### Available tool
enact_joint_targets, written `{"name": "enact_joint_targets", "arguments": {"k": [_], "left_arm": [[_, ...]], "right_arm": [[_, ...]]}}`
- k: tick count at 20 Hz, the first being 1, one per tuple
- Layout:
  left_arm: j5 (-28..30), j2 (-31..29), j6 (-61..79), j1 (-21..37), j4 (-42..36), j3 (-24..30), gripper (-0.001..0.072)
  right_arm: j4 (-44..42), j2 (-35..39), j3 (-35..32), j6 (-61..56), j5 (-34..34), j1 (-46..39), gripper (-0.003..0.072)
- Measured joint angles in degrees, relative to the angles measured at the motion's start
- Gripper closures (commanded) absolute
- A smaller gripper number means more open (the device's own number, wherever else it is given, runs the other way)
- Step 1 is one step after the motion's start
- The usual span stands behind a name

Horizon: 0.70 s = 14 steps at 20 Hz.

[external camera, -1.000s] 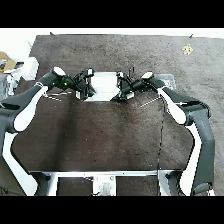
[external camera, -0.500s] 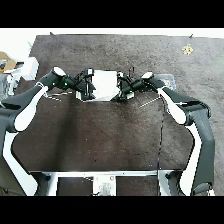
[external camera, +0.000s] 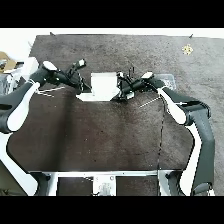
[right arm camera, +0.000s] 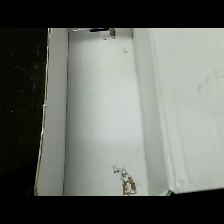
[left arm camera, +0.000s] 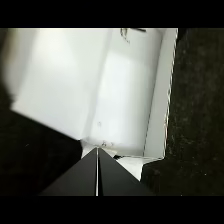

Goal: Fold the box and place the chain.

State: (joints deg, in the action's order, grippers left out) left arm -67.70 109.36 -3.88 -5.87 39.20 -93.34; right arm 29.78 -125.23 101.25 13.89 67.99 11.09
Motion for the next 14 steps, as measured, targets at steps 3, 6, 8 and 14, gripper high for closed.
{"name": "enact_joint_targets", "arguments": {"k": [3,6,8,14], "left_arm": [[-1.03,-2.05,-11.02,2.45,1.36,-3.10,0.0698],[-1.88,-3.85,-27.12,5.09,3.69,-5.86,0.0698],[-2.75,-4.35,-37.86,6.97,5.95,-6.64,0.0698],[-3.82,-4.74,-55.89,10.21,10.27,-0.85,0.0698]], "right_arm": [[0.00,0.00,0.00,0.02,0.00,-0.02,0.0247],[0.00,0.00,0.00,0.02,0.00,-0.02,0.0247],[0.00,0.00,0.00,0.02,-0.02,0.00,0.0248],[0.00,0.00,0.00,0.04,-0.02,-0.02,0.0247]]}}
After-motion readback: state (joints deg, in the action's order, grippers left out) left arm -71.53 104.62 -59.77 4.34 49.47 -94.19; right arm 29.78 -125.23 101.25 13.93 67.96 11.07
